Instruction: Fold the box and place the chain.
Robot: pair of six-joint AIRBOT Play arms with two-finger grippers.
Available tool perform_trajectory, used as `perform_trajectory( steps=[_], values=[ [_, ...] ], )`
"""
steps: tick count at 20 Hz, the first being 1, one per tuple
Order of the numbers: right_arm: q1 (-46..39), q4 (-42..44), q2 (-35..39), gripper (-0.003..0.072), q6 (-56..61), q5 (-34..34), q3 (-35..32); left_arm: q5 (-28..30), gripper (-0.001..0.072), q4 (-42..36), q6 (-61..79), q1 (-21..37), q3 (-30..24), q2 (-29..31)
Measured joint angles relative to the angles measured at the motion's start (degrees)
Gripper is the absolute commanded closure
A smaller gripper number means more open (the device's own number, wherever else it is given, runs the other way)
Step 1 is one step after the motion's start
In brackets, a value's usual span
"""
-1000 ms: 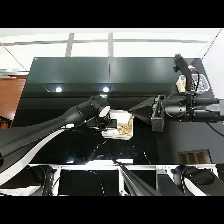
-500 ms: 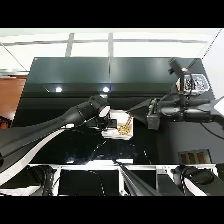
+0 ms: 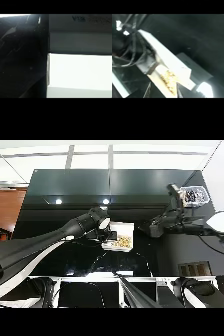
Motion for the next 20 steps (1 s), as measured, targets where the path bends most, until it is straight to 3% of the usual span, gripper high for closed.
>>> perform_trajectory(
  steps=[4,10,11,12,13,17,20],
  values=[
    [-6.7,-0.7,2.3,0.0302,0.5,7.5,1.0,0.3,0.0679,-0.4,1.0,0.0,0.0,0.0],
    [-9.6,-0.9,3.9,0.0302,0.8,14.7,1.3,2.7,0.0661,-0.8,-0.4,-0.2,0.6,0.0],
    [-9.7,-0.9,3.9,0.0302,0.8,15.1,1.3,3.6,0.0448,-0.9,-0.7,-0.3,0.9,0.0],
    [-9.8,-1.0,4.0,0.0301,0.8,15.3,1.3,3.8,0.0169,-1.0,-1.0,-0.3,1.3,0.0],
    [-9.8,-0.9,4.0,0.0302,0.9,15.5,1.3,4.2,0.0075,-1.0,-1.4,-0.4,1.7,0.0],
    [-10.0,-1.0,4.1,0.0302,0.9,15.9,1.4,5.4,0.0076,-1.0,0.5,-0.8,3.3,2.1],
    [-10.0,-1.2,4.1,0.0302,0.9,15.5,1.4,5.0,0.0076,0.9,7.2,-1.4,3.6,7.6]
  ],
)
